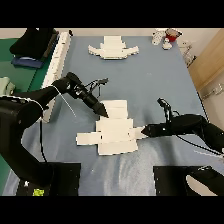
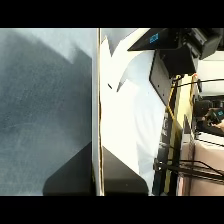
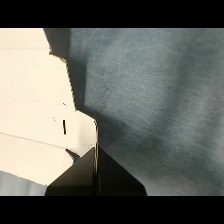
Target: Fold the box.
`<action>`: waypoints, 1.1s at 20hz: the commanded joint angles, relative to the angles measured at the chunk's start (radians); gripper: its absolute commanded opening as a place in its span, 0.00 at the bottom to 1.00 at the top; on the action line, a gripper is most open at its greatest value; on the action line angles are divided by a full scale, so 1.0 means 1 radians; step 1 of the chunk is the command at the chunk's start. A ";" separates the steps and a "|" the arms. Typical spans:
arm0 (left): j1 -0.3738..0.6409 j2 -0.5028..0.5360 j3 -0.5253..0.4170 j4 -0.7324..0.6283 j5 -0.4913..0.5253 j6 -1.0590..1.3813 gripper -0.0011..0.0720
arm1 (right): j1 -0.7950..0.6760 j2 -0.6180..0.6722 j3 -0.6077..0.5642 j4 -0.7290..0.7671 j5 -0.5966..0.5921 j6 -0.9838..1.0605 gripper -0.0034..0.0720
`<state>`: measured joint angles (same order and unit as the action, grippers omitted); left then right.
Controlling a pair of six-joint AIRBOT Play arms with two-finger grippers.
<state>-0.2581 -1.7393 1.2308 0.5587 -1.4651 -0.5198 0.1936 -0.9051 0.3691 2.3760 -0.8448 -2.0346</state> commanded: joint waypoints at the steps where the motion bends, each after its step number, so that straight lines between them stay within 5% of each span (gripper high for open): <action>1: -0.004 0.000 0.002 0.002 -0.012 0.007 0.03 | 0.000 0.000 0.002 0.002 0.006 0.000 0.14; 3: -0.004 0.000 0.004 0.002 -0.013 0.010 0.03 | 0.000 0.001 0.016 -0.021 0.006 -0.001 0.38; 9: -0.039 0.094 0.006 0.002 0.069 0.140 0.02 | -0.004 0.000 0.150 -0.427 0.024 0.242 0.38; 12: -0.101 0.212 -0.067 0.002 0.193 0.190 0.02 | -0.020 0.001 0.233 -0.596 0.022 0.479 0.67; 18: -0.255 0.524 -0.370 0.001 0.604 0.396 0.02 | -0.019 0.000 0.284 -0.637 0.103 0.659 0.67; 22: -0.382 0.639 -0.519 -0.024 0.818 0.541 0.02 | -0.019 0.000 0.284 -0.606 0.121 0.675 0.66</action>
